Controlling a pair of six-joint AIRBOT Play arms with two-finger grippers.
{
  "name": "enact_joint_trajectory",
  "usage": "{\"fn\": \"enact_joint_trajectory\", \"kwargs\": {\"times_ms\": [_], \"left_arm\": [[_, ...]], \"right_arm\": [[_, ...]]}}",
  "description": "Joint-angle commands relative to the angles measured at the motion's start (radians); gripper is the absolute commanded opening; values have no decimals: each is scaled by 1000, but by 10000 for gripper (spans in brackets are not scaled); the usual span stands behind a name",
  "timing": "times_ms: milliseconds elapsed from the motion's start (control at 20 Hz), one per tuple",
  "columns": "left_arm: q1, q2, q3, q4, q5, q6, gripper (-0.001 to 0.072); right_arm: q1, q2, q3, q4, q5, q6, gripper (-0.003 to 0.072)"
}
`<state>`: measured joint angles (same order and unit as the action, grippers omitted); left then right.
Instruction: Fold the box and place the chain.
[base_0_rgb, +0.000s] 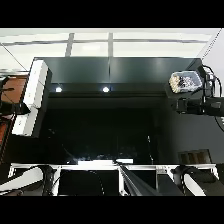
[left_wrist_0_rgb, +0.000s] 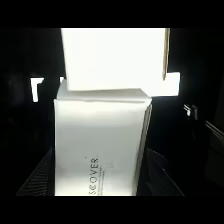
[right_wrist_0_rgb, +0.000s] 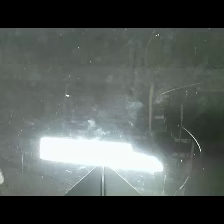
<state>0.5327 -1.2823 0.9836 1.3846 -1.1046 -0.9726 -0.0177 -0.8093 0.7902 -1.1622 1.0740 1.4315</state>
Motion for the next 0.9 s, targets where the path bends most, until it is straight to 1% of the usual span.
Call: {"fn": "enact_joint_trajectory", "kwargs": {"times_ms": [0,150,200,250,300,350,400,450,550,600,650,700,750,850], "left_arm": [[-61,10,90,-5,-34,-89,718],[-121,79,168,-17,-40,-160,718],[-134,107,178,-53,-35,-188,714],[-148,139,176,-124,-27,-214,662],[-163,166,169,-224,-37,-209,349],[-183,196,145,-344,-48,-134,16],[-209,233,97,-461,-39,-35,25],[-245,282,21,-523,2,6,25],[-326,392,-171,-528,146,13,25],[-359,440,-253,-528,213,43,25],[-383,488,-325,-521,277,78,25],[-392,522,-373,-520,331,88,26],[-392,549,-405,-515,373,87,27],[-384,567,-422,-501,388,87,27]], "right_arm": [[1,0,1,-18,-44,-20,17],[0,1,8,-99,-71,-26,16],[0,1,8,-132,-79,-26,16],[0,0,7,-168,-92,-26,16],[0,0,6,-193,-117,-26,16],[1,0,-3,-196,-173,-26,15],[6,0,-21,-196,-250,-26,16],[7,0,-56,-199,-355,-38,15],[7,0,-138,-209,-550,-53,16],[7,0,-166,-209,-617,-53,16],[7,0,-178,-209,-640,-53,16],[7,0,-179,-207,-629,-52,16],[7,0,-179,-203,-627,-52,16],[7,0,-179,-203,-627,-52,16]]}}
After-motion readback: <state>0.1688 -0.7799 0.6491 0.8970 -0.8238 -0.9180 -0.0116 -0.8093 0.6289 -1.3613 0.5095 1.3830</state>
